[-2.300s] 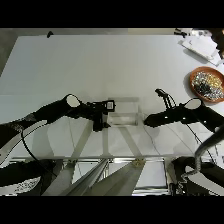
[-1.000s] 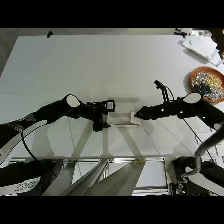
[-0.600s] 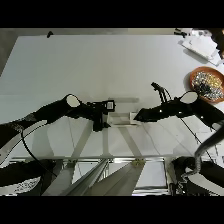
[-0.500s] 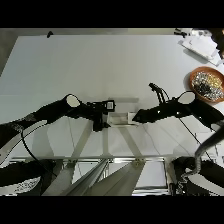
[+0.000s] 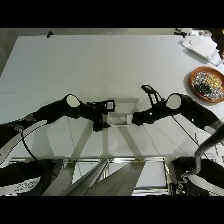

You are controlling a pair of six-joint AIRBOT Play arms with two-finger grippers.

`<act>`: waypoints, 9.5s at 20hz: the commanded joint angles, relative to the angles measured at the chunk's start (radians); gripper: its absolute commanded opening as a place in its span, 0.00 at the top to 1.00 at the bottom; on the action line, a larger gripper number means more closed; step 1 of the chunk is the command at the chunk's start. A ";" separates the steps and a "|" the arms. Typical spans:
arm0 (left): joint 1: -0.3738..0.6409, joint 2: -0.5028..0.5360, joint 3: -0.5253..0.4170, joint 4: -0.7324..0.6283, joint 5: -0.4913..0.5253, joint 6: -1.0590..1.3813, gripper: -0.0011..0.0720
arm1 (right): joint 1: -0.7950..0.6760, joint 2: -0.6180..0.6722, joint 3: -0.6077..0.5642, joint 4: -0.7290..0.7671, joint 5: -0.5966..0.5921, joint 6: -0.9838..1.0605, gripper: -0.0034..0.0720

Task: Fold the box and place the chain.

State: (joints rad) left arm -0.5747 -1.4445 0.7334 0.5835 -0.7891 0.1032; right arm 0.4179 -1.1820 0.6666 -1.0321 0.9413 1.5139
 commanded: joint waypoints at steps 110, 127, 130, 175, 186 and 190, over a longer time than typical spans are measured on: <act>0.000 0.000 0.000 0.001 0.000 0.001 0.37 | -0.748 0.123 0.180 -0.639 -0.300 0.173 0.19; 0.000 0.000 0.000 0.001 0.000 0.001 0.37 | -0.872 -0.341 0.316 -0.710 -0.542 0.092 0.28; 0.000 0.000 0.000 0.001 0.000 0.001 0.37 | -0.872 -0.376 0.316 -0.709 -0.496 0.073 0.28; 0.000 0.000 0.000 0.001 0.000 0.001 0.37 | 0.069 0.412 0.316 -0.648 0.222 0.215 0.95; 0.000 0.000 0.000 0.001 0.000 0.001 0.37 | 0.306 0.413 0.319 -0.779 0.147 0.271 0.95; 0.000 0.000 0.000 0.001 -0.001 0.001 0.37 | 0.351 0.443 0.341 -0.853 0.103 0.300 0.95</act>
State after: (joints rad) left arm -0.5758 -1.4448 0.7334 0.5838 -0.7898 0.1040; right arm 0.7307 -0.7578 0.9966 -1.8267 1.0904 1.7954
